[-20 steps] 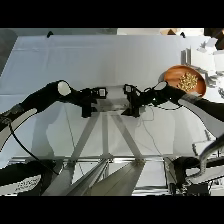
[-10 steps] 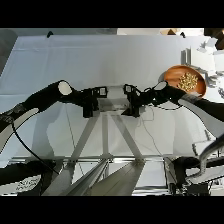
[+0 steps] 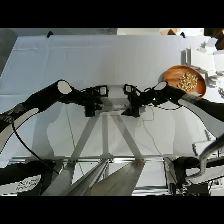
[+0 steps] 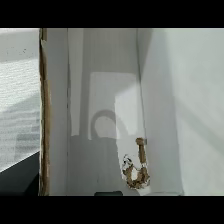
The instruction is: Fold the box and place the chain.
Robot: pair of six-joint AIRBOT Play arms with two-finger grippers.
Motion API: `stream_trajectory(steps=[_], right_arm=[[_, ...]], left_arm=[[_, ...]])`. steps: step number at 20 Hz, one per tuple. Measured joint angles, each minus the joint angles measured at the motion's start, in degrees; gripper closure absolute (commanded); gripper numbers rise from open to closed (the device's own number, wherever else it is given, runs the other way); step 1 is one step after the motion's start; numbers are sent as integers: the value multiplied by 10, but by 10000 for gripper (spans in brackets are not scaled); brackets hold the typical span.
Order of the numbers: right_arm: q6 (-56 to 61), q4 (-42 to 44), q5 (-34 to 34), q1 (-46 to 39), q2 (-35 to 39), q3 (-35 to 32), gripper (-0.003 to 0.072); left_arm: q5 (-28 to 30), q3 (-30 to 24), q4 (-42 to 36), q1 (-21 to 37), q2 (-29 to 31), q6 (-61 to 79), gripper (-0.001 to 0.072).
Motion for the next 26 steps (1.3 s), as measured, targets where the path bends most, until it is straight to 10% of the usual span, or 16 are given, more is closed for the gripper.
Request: stream_trajectory(steps=[4, 5, 8, 17, 26], right_arm=[[0, 0, 0, 0, 0, 0, 161], [0, 0, 0, 0, 0, 0, 161], [0, 0, 0, 0, 0, 0, 161], [0, 0, 0, 0, 0, 0, 161], [0, 0, 0, 0, 0, 0, 161]], left_arm=[[0, 0, -5, 0, 0, 4, 174], [1, 0, -5, 0, 0, 4, 208], [0, 0, -6, 0, 0, 4, 700], [-63, 0, 56, 3, 99, -39, 698], [-79, -13, 147, 134, 199, -432, 700]])
